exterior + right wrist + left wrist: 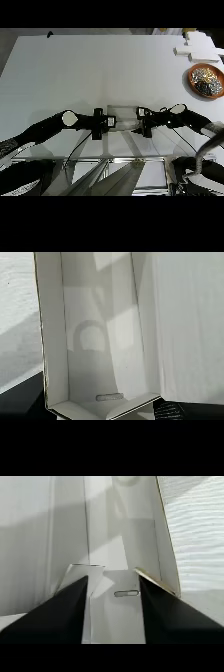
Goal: Fold the box and place the chain.
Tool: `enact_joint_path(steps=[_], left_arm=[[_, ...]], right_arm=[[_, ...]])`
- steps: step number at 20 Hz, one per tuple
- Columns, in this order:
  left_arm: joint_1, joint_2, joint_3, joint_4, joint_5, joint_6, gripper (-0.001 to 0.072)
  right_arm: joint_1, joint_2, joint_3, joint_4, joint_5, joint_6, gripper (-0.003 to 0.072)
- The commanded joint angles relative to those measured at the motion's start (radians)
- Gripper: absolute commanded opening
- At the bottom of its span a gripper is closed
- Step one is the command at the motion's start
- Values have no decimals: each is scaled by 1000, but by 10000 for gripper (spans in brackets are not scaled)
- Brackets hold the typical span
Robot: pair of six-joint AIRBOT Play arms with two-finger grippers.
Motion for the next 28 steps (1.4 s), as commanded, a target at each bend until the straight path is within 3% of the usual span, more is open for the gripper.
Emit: enact_joint_path(steps=[1, 6, 7, 8, 9, 13, 14, 15, 16, 19, 23, 28], left_arm=[[2, -11, 1, -2, 0, -1, 437], [2, -11, 1, -15, 15, -1, 452], [2, -7, 1, -14, 13, -2, 443], [4, 4, 1, -10, 10, -26, 372], [9, 27, 1, 10, 8, -72, 315], [76, 189, 1, 178, -37, -449, 305], [99, 237, 1, 241, -61, -571, 224], [132, 288, 1, 303, -100, -700, 54], [172, 333, 1, 351, -146, -832, 6], [319, 404, 1, 491, -295, -1246, 5], [452, 333, 0, 527, -471, -1582, 8], [365, 155, 0, 328, -452, -1588, 8]], right_arm=[[0, 0, 1, -2, 1, -2, 399], [0, 0, 1, -2, 1, -2, 399], [0, 0, 1, -2, 1, -2, 399], [0, 0, 1, -2, 1, -2, 399], [0, 0, 1, -2, 1, -2, 399], [0, 0, 1, -2, 1, -2, 399], [0, 0, 1, -2, 1, -2, 399], [0, 0, 1, -2, 1, -2, 399], [0, 0, 1, -2, 1, -2, 399], [0, 0, 1, -2, 1, -2, 399], [0, 0, 1, -2, 1, -2, 399], [0, 0, 1, -2, 1, -2, 399]])
